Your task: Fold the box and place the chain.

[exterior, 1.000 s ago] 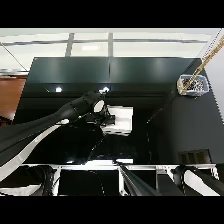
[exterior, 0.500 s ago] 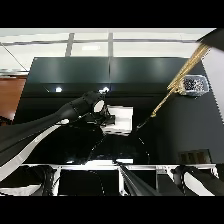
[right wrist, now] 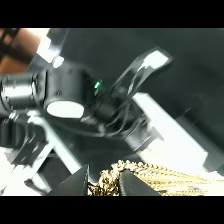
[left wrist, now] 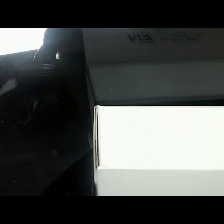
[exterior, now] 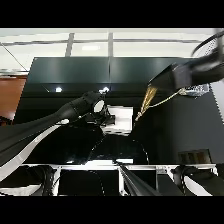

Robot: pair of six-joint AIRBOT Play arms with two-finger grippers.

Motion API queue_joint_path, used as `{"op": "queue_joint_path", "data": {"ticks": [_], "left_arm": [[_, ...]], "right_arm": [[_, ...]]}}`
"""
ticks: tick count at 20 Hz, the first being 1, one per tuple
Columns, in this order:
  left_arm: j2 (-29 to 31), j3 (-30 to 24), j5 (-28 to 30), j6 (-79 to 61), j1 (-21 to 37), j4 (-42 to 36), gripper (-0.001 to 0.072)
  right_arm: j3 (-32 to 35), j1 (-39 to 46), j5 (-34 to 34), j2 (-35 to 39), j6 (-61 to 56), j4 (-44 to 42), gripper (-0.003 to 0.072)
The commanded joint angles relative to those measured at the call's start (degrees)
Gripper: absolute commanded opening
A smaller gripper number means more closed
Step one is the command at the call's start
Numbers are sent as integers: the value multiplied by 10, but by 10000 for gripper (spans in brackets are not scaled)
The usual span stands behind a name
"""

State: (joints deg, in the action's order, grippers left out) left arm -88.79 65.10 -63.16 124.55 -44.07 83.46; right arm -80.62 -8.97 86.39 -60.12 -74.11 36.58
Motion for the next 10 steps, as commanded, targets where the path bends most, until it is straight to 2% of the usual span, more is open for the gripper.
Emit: {"op": "queue_joint_path", "data": {"ticks": [1, 6, 10], "left_arm": [[0, 0, 0, 0, 0, 0, 31], [0, 0, 0, 0, 0, 0, 31], [0, 0, 0, 0, 0, 0, 31]], "right_arm": [[76, -54, -59, 0, 5, -16, 9], [214, -98, -191, -1, 8, -36, 9], [319, -120, -323, -1, -1, -37, 11]]}}
